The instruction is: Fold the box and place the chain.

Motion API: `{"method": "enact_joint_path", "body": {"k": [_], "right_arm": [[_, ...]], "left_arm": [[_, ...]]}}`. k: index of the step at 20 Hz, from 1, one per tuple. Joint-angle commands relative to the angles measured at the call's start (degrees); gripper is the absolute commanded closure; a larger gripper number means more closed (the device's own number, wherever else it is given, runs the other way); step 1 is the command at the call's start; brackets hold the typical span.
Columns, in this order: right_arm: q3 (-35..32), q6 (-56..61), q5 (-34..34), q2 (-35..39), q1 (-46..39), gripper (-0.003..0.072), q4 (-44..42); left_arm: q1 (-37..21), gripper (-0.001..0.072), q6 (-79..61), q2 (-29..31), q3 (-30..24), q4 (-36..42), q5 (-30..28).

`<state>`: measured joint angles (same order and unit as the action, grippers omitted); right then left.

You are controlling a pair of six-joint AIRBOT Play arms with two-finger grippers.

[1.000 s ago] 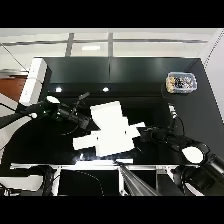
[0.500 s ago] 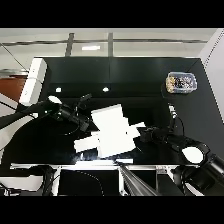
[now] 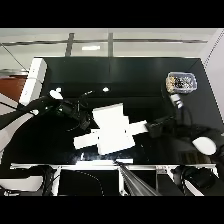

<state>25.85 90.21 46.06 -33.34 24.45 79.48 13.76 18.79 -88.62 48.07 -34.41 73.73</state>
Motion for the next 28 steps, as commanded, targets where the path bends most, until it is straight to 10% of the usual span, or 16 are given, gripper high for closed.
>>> {"method": "enact_joint_path", "body": {"k": [1, 5, 9, 16, 28], "right_arm": [[9.0, -1.0, 12.3, 0.0, -7.6, -0.0010, 24.2], [9.8, -2.6, 8.1, 0.0, -10.0, -0.0010, 26.9], [7.3, -18.5, 1.4, 0.0, -10.0, -0.0010, 9.2], [-4.2, -57.4, -0.5, 0.0, -9.1, -0.0010, -19.3], [-10.6, -63.7, -8.1, -0.2, -1.8, -0.0010, -20.8]], "left_arm": [[3.5, 0.0682, -3.4, 4.4, 1.1, -3.8, -2.0], [8.8, 0.0681, -15.0, 14.7, -3.1, 2.6, -13.2], [12.6, 0.0677, -25.5, 15.0, -7.3, -0.9, -22.8], [12.6, 0.0677, -28.5, 11.1, -7.6, 2.7, -22.3], [12.7, 0.0678, -30.6, 8.6, -7.6, 2.9, -22.8]]}}
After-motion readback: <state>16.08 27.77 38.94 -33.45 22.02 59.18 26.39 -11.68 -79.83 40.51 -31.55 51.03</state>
